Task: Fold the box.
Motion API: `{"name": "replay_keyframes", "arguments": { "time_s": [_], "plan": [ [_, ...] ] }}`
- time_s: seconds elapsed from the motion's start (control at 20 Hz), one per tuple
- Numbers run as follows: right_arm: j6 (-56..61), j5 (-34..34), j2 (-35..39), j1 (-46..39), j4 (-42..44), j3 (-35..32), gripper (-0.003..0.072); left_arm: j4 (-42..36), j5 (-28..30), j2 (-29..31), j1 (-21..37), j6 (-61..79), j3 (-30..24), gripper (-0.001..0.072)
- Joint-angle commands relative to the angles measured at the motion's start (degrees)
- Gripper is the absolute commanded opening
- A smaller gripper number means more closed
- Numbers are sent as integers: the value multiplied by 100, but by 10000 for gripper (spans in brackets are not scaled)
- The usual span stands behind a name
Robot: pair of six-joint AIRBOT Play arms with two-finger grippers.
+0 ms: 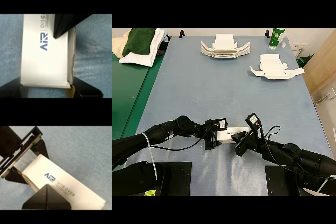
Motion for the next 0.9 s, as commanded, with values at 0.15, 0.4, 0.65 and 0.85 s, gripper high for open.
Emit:
{"name": "replay_keyframes", "arguments": {
  "time_s": [0.15,0.4,0.65,0.85],
  "plan": [
    [52,-33,-74,7,-17,-11,5,2,0,2,-2,2,-2,606],
    [52,-33,-66,7,-20,-7,5,2,0,2,-2,2,-2,605],
    [52,-31,358,-24,-61,-7,5,2,0,2,-2,2,-2,605],
    [55,42,817,-24,-61,2,6,2,0,2,-2,2,-2,605]
  ]
}}
